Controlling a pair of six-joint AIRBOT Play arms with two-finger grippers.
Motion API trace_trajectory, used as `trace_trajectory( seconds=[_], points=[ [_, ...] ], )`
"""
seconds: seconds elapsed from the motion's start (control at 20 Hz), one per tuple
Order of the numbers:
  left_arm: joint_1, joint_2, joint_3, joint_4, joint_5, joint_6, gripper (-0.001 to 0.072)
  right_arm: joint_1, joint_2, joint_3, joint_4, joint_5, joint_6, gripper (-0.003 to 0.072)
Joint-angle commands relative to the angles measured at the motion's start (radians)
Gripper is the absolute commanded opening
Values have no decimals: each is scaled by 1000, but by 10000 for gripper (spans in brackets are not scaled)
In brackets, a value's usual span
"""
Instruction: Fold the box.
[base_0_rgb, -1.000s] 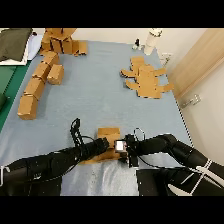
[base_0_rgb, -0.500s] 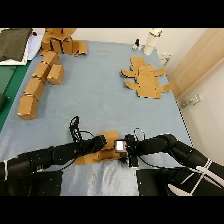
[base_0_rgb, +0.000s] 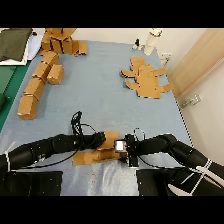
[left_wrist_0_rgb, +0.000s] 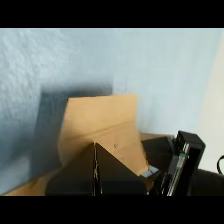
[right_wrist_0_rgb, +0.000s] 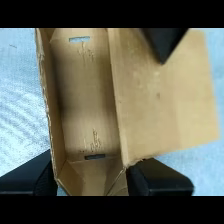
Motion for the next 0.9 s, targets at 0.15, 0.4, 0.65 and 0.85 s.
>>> trace_trajectory(
  seconds=[0.15,0.4,0.65,0.85],
  points=[
    [128,31,64,5,-151,229,10,1,1,0,1,0,0,466],
    [230,130,71,5,-196,346,10,1,1,0,0,0,0,466],
    [344,190,71,41,-419,436,10,1,1,0,-1,0,0,466],
    [394,230,69,233,-558,418,9,1,1,0,-2,0,0,466]
  ],
)
